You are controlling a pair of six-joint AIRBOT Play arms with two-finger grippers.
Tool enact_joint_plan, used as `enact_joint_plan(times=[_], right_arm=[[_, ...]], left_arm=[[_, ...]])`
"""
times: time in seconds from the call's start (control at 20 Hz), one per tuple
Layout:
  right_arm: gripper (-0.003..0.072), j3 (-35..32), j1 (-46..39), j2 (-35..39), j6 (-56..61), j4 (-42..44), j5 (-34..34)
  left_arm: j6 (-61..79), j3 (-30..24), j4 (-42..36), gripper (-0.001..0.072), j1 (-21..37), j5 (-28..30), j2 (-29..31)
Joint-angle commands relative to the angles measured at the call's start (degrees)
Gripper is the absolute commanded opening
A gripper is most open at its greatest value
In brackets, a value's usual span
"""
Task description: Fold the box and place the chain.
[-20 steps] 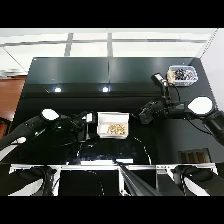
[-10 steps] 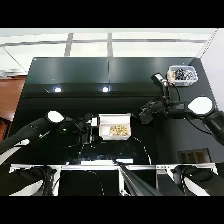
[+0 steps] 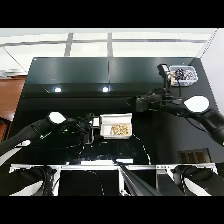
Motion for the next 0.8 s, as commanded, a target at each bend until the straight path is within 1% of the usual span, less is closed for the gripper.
enact_joint_plan(times=[0.0,0.05,0.15,0.3,0.4,0.55,0.6,0.7,0.75], right_arm=[[0.0718,0.0,1.9,-6.7,-1.3,-0.5,-3.2],[0.0719,0.0,2.8,-9.0,-3.4,-3.3,-2.0],[0.0719,0.0,5.0,-10.3,-13.0,-8.4,0.5],[0.0719,1.7,5.9,-8.4,-30.7,-9.0,6.4],[0.0718,3.8,5.9,-6.5,-33.7,-9.2,8.5],[0.0719,5.6,5.9,-5.9,-37.7,-10.0,18.8],[0.0718,5.6,6.0,-6.1,-37.8,-11.9,20.7],[0.0718,5.4,6.3,-6.1,-37.8,-16.6,20.8],[0.0718,5.4,6.3,-6.4,-37.8,-17.2,20.2]], left_arm=[[0.0,0.0,0.2,0.0464,0.0,0.5,0.0],[0.0,0.0,0.2,0.0464,0.0,0.5,0.0],[0.0,0.0,0.2,0.0463,0.0,0.5,0.0],[0.0,0.0,0.2,0.0464,0.0,0.5,0.0],[0.0,0.0,0.2,0.0464,0.0,0.5,0.0],[0.0,0.0,0.2,0.0464,0.0,0.5,0.0],[0.1,0.0,0.2,0.0463,0.0,0.5,0.0],[0.1,0.0,0.2,0.0464,0.0,0.5,0.0],[0.0,0.0,0.2,0.0464,0.0,0.5,0.0]])
